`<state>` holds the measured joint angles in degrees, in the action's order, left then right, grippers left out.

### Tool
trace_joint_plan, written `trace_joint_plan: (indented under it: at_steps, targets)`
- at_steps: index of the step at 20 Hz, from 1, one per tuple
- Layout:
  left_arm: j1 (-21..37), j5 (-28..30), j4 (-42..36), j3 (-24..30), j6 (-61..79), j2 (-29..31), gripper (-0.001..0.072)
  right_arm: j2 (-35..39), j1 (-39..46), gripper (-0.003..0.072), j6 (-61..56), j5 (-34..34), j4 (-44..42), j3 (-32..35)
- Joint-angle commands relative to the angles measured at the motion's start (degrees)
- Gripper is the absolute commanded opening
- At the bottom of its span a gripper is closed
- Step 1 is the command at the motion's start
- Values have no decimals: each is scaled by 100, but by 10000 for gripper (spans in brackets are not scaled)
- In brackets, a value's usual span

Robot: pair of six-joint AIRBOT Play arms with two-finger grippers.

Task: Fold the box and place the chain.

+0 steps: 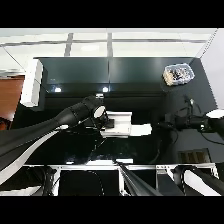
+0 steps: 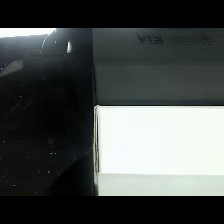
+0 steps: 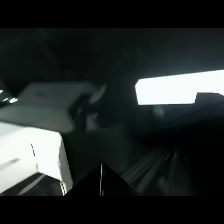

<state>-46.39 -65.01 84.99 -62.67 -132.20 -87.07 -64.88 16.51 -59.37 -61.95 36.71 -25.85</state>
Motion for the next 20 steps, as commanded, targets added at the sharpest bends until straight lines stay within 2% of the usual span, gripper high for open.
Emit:
trace_joint_plan:
  at_steps: [1,4,8,9,10,11,16,17,18,20]
  targets:
    - [2,-15,-17,-7,0,2,27,-597,-490,23,164,-72,-599,317]
    - [0,-15,-17,-7,0,2,27,-874,-1480,23,610,79,-1410,208]
    - [2,-15,-17,-7,2,2,27,-872,-1982,29,1019,-313,-1384,-509]
    - [0,-15,-17,-7,0,2,27,-872,-2013,195,1016,-452,-1375,-627]
    - [0,-15,-17,-7,0,2,28,-872,-2039,451,1014,-553,-1381,-708]
    - [0,-15,-17,-7,0,2,27,-872,-2072,484,1014,-605,-1379,-756]
    - [0,-13,-17,-7,0,2,27,-872,-2605,482,769,-334,-1303,-859]
    - [0,-13,-17,-7,0,2,28,-872,-2730,439,568,-247,-1147,-964]
    - [0,-13,-17,-7,0,2,28,-872,-2868,364,319,-186,-911,-1126]
    - [0,-13,-17,-7,0,2,27,-872,-3101,365,-350,-168,-422,-1464]
